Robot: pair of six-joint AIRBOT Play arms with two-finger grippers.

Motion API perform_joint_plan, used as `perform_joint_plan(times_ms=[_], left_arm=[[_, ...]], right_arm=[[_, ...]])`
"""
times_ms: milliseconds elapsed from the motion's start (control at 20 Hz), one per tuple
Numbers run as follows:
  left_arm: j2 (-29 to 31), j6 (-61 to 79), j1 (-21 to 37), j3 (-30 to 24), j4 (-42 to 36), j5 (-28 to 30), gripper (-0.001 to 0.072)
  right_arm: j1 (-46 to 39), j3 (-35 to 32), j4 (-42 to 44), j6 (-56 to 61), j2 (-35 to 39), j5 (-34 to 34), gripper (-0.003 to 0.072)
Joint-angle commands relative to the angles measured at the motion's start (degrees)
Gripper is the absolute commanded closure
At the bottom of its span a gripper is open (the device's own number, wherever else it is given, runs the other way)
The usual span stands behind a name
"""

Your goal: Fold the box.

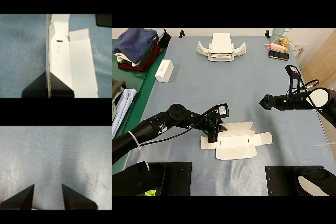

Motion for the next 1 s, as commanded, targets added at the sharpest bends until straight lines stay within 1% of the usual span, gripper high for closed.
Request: perform_joint_plan(times_ms=[0,150,500,800,950], left_arm=[[-0.26,2.99,0.0,-0.83,-1.18,0.0,0.0698],[-0.26,6.32,0.0,-1.66,-4.17,-0.04,0.0698],[-0.26,6.29,0.0,-3.87,-4.15,-0.11,0.0697],[-0.37,5.57,-0.02,-4.04,-4.13,-0.76,0.0697],[-0.37,3.63,-1.84,-4.02,-4.07,-1.05,0.0697]], right_arm=[[0.0,0.04,0.07,0.02,-0.02,0.0,0.0162],[0.0,0.04,0.07,0.02,-0.02,0.02,0.0162],[0.0,0.04,0.26,0.02,-0.02,0.02,0.0162],[0.0,0.04,0.28,0.02,-0.02,0.0,0.0162],[0.02,0.04,0.35,0.02,-0.02,0.02,0.0162]])
